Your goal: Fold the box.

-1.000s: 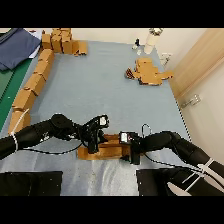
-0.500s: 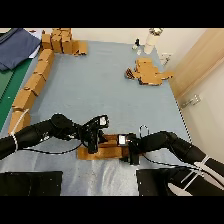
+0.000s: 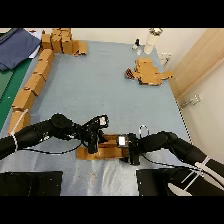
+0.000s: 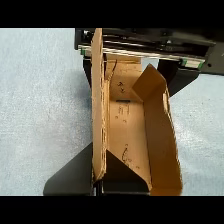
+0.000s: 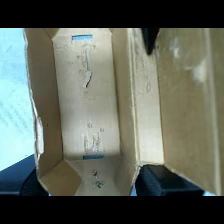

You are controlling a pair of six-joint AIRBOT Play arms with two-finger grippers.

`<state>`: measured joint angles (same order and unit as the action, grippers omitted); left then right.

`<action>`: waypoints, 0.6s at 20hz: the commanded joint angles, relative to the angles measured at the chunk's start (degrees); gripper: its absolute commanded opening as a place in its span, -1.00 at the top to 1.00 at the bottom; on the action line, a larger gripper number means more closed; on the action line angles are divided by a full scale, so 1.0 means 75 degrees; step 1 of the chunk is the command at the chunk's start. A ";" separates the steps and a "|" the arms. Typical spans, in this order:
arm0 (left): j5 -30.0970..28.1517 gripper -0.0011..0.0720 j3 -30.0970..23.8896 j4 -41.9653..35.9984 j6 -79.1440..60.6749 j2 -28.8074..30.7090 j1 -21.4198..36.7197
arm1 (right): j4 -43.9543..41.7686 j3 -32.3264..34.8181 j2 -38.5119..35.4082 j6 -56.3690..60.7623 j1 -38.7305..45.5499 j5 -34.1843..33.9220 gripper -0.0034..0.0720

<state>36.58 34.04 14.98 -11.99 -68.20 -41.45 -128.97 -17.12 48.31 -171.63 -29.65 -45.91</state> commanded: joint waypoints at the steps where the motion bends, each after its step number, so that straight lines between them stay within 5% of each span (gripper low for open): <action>1: -0.0006 0.94 0.0009 0.0003 0.0000 -0.0003 0.0003 | -0.0047 -0.0009 -0.0216 0.0076 0.0006 -0.0064 -0.95; 12: -0.0006 0.94 0.0009 0.0003 0.0000 -0.0003 0.0000 | -0.0321 0.0006 -0.0195 0.0108 0.0003 -0.0017 -0.95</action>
<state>36.49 34.04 15.03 -11.99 -68.20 -41.43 -131.00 -17.10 46.81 -170.82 -29.61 -46.50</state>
